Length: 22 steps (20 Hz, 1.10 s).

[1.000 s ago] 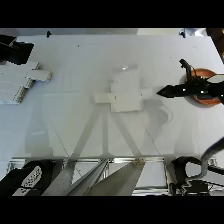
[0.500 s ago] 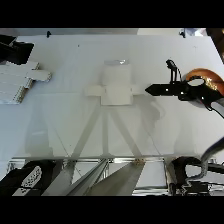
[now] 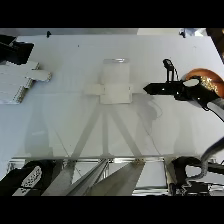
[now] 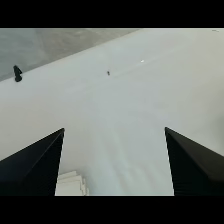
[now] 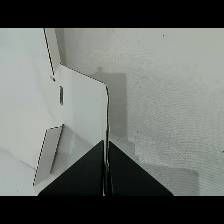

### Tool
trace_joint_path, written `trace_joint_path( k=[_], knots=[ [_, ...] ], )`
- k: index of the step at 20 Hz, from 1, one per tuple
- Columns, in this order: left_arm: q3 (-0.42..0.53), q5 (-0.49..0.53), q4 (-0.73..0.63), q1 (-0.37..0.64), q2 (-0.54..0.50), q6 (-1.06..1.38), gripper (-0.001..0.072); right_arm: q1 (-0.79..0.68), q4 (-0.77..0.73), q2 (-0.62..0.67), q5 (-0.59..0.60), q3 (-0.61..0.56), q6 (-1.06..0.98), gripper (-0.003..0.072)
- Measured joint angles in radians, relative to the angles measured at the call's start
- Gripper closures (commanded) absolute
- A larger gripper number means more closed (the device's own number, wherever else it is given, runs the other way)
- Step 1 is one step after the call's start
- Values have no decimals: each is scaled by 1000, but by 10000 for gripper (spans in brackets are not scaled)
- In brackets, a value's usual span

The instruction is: Fold the box and place the chain.

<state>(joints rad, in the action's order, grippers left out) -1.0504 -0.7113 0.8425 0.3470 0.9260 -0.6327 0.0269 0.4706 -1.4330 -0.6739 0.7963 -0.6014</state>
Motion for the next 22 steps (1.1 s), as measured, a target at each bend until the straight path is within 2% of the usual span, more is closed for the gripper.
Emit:
trace_joint_path(
  k=[8, 14, 16, 17, 22],
  knots=[
    [0, 0, -1, 0, 0, 0, 25, 1, 0, 0, 3, 0, 0, 673],
    [0, -3, -67, 0, 1, -18, 28, 1, 0, 0, 4, 0, 0, 673],
    [0, -19, -76, 0, 6, -50, 162, 2, 0, 0, 4, 0, 1, 673],
    [0, -29, -79, 0, 12, -68, 181, 2, 0, 0, 4, 0, 0, 673],
    [0, -98, -79, -21, 51, -71, 179, 1, 0, 0, 5, 0, 1, 672]
  ],
)
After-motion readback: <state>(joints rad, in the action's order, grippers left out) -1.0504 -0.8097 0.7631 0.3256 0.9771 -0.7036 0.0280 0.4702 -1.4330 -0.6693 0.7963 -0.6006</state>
